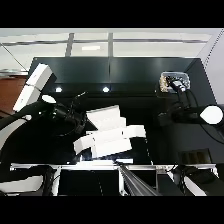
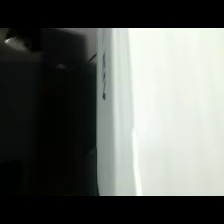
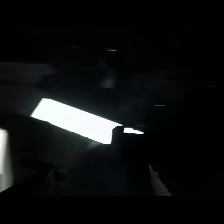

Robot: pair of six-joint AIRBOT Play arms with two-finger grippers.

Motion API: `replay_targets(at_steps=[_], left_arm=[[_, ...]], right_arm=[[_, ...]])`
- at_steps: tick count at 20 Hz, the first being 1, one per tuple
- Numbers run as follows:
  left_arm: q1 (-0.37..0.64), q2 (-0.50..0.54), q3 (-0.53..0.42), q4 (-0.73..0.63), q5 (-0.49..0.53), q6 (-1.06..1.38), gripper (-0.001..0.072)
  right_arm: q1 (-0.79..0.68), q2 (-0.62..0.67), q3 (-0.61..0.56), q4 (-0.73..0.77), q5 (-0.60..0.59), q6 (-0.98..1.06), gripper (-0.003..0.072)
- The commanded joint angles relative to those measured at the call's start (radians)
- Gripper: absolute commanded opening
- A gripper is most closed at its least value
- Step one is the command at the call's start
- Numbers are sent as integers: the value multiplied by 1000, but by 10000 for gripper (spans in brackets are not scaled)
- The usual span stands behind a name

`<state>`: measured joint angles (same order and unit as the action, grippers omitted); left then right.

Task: Fold the box and place the chain.

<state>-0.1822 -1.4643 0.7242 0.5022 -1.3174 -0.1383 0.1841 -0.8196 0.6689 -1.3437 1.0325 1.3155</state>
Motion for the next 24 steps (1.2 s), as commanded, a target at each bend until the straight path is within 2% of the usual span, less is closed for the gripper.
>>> replay_targets(at_steps=[1,3,5,7,9,10,12,13,14,20,24], left_arm=[[-71,125,1,93,149,51,25],[-129,184,-43,90,272,138,24],[-199,216,-71,87,339,196,25],[-257,229,-71,93,414,294,27],[-266,225,-71,89,517,303,29],[-260,223,-71,93,554,303,30],[-235,219,-71,92,566,302,31],[-223,211,-71,93,565,294,31],[-212,199,-72,93,561,285,32],[-204,136,-71,102,519,290,31],[-204,136,-70,156,526,306,31]], right_arm=[[-34,3,40,-335,-36,-29,651],[-34,2,39,-288,-120,-26,651],[-33,-4,25,-136,-187,-67,650],[-32,-12,-16,90,-192,-354,650],[-31,-12,-71,325,-181,-669,651],[-31,-12,-91,411,-166,-787,651],[-31,-12,-107,510,-138,-910,652],[-20,-12,-109,530,-135,-932,654],[0,-15,-109,528,-135,-945,708],[186,-94,-111,520,-156,-1040,707],[243,-219,-111,489,-198,-1070,700]])
